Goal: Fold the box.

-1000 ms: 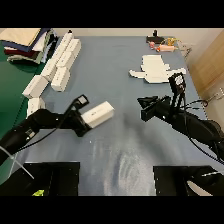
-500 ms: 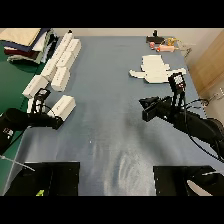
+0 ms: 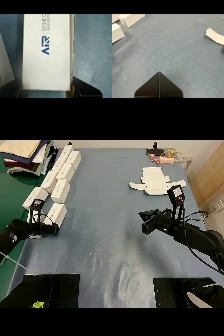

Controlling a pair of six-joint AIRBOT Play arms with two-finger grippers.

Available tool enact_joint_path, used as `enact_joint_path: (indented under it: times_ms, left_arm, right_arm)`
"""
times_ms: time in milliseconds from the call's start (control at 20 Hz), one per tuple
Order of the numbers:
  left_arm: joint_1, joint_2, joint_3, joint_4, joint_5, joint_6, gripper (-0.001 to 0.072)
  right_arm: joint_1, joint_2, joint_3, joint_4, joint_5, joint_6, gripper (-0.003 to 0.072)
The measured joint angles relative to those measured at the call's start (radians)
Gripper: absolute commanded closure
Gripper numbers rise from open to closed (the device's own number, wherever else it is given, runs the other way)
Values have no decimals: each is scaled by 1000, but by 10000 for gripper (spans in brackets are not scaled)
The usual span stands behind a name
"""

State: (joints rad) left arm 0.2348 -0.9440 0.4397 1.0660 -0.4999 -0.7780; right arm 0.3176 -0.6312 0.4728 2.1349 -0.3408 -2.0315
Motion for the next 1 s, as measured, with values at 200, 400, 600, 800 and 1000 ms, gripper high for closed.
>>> enact_joint_path:
  times_ms: [200, 400, 600, 800, 1000]
  left_arm:
    - [-13, -67, 36, -21, 105, 1, 185]
    - [-50, -162, 116, -27, 157, 8, 185]
    - [-71, -261, 207, -40, 175, 11, 184]
    - [-90, -339, 280, -47, 181, 11, 184]
    - [-100, -392, 320, -50, 186, 11, 184]
  right_arm:
    - [0, -8, 0, 0, -4, 0, 684]
    - [0, -39, 1, 0, -5, 0, 684]
    - [0, -63, 1, 0, -10, 0, 684]
    - [0, -71, 1, 0, -11, 0, 684]
    - [0, -73, 1, 0, -12, 0, 684]
